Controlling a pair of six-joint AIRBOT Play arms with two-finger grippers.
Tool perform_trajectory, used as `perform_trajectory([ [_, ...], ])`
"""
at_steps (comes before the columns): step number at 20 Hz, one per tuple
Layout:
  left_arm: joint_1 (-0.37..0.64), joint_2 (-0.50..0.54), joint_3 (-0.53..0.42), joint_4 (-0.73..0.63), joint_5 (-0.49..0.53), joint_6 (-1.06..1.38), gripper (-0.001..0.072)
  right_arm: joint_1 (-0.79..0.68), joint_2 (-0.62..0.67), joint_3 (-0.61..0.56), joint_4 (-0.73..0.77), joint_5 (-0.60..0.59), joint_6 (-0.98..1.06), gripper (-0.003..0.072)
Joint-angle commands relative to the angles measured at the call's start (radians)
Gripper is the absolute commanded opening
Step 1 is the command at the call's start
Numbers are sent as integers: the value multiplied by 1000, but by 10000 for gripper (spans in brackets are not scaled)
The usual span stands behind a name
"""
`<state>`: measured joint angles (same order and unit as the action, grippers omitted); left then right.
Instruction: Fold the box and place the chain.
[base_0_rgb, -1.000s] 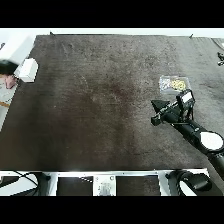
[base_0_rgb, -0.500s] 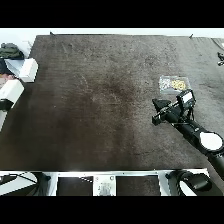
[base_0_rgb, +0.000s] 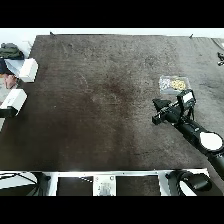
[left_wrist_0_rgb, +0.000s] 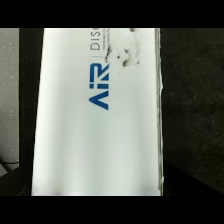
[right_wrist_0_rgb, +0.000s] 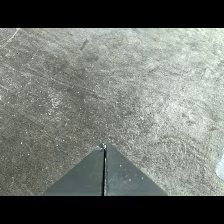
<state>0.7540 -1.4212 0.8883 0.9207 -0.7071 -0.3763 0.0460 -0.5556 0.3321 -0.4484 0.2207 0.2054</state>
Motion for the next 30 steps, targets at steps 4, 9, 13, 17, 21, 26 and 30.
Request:
perform_trajectory([
  [4,1,-32,-1,35,-11,45,406,1,1,0,5,0,1,-6],
  [9,1,-11,5,45,-14,44,714,1,1,0,5,0,0,-5],
  [13,1,57,88,43,-158,14,714,1,3,0,5,-1,1,-5],
  [17,1,224,163,-1,-203,-6,714,0,68,0,8,-24,0,-5],
  [21,1,370,230,-252,-236,46,598,0,147,0,8,-61,0,-5],
  [26,-98,472,216,-544,-309,179,5,0,225,-1,8,-69,1,-5],
  [30,-345,700,42,-629,61,277,6,1,261,-17,8,-142,106,-6],
])
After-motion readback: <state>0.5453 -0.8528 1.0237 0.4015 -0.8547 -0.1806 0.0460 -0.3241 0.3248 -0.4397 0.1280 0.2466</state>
